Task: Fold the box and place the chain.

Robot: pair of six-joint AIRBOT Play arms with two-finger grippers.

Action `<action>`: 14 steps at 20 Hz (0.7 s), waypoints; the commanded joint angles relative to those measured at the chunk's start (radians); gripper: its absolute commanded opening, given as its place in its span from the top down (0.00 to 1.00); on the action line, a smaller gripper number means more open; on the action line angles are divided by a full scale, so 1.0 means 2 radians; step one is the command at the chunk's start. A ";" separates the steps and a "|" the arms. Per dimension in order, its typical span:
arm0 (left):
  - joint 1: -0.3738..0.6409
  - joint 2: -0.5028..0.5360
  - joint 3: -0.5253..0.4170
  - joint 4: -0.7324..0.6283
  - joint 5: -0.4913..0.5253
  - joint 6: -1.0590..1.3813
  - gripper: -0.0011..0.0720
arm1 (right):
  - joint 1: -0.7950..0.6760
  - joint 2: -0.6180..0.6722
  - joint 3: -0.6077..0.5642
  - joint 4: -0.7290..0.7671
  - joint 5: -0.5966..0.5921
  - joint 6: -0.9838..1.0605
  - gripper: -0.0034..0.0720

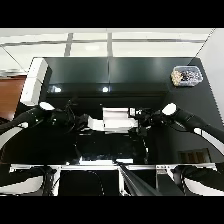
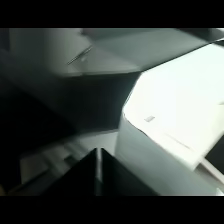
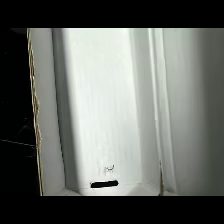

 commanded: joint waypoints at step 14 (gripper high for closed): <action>-0.082 0.010 0.112 0.038 -0.034 -0.061 0.32 | 0.000 0.000 0.000 0.000 0.000 0.000 0.66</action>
